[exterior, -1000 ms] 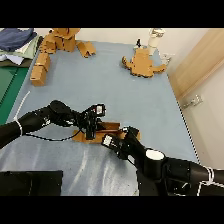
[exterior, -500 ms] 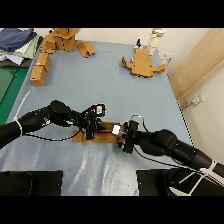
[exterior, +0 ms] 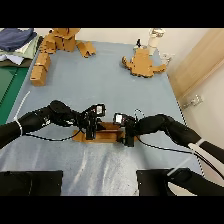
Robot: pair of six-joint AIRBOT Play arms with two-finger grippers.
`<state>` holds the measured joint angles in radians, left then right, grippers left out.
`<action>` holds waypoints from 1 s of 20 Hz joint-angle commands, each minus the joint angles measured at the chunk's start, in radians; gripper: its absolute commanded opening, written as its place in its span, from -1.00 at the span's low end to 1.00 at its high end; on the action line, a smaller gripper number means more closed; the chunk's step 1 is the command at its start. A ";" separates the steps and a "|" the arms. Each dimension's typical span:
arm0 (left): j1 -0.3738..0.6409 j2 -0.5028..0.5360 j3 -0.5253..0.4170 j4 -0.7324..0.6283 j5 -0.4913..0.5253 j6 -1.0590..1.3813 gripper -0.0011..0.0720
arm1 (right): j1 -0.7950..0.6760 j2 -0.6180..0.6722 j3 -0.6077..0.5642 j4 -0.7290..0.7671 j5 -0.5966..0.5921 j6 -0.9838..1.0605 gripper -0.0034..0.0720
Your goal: Fold the box.
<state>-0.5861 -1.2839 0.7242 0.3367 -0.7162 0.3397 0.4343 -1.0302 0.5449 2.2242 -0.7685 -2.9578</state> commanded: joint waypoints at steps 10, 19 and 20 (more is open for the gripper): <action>0.000 0.000 0.000 0.000 0.000 0.000 -0.94 | -0.015 -0.086 0.030 -0.004 -0.054 0.028 0.95; 0.000 0.000 0.000 0.000 0.000 0.000 -0.94 | -0.002 -0.092 0.031 0.020 -0.061 -0.053 0.73; 0.000 0.000 0.000 0.000 0.000 0.000 -0.94 | 0.010 -0.092 0.030 0.020 -0.060 -0.053 0.68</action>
